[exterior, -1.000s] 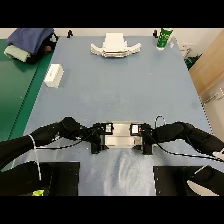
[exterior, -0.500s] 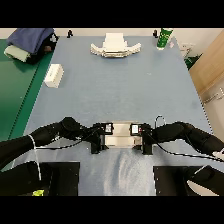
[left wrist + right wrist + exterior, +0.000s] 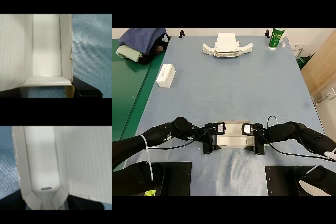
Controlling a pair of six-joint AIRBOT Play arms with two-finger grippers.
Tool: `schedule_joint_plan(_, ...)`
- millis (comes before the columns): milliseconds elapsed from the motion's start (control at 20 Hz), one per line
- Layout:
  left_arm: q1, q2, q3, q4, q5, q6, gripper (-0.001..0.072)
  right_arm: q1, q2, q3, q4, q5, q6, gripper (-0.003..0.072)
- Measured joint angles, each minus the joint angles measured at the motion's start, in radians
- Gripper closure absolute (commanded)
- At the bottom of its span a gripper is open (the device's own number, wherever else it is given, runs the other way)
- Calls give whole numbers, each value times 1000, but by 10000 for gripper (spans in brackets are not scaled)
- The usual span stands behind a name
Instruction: Fold the box.
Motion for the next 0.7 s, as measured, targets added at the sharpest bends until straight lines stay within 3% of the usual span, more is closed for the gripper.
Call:
schedule_joint_plan(400,0,0,0,0,0,0,182,1,104,18,-163,-53,210,-34)
schedule_joint_plan(650,0,0,0,0,-1,2,183,0,224,87,-320,-285,584,-34)
schedule_joint_plan(700,0,0,0,0,-1,2,182,0,247,107,-340,-343,683,30)
